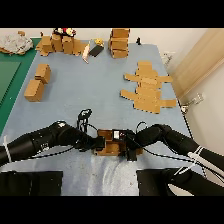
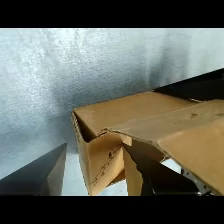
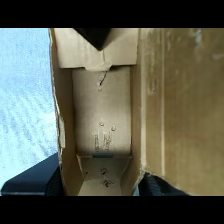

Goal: Fold the box.

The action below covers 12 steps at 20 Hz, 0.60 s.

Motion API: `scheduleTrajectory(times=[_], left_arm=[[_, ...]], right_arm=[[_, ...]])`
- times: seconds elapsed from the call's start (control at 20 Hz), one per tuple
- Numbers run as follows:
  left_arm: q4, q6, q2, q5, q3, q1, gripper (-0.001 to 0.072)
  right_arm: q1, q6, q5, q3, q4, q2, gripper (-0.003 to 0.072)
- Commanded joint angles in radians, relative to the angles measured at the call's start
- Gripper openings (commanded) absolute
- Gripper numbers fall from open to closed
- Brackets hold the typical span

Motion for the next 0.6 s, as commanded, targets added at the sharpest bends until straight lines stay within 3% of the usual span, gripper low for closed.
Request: scheduleTrajectory(times=[0.0, 0.15, 0.55], left_arm=[[0.182, -0.228, -0.025, -0.096, 0.057, -0.031, 0.0518], [0.325, -0.398, -0.034, -0.186, 0.100, -0.079, 0.0518], [0.352, -0.464, -0.151, -0.239, 0.187, -0.154, 0.0518]], right_arm=[[0.001, 0.000, 0.000, 0.000, 0.000, 0.000, 0.0497], [0.001, 0.000, 0.000, 0.000, 0.000, 0.000, 0.0497], [0.001, 0.000, 0.000, 0.000, 0.000, 0.000, 0.0497]])
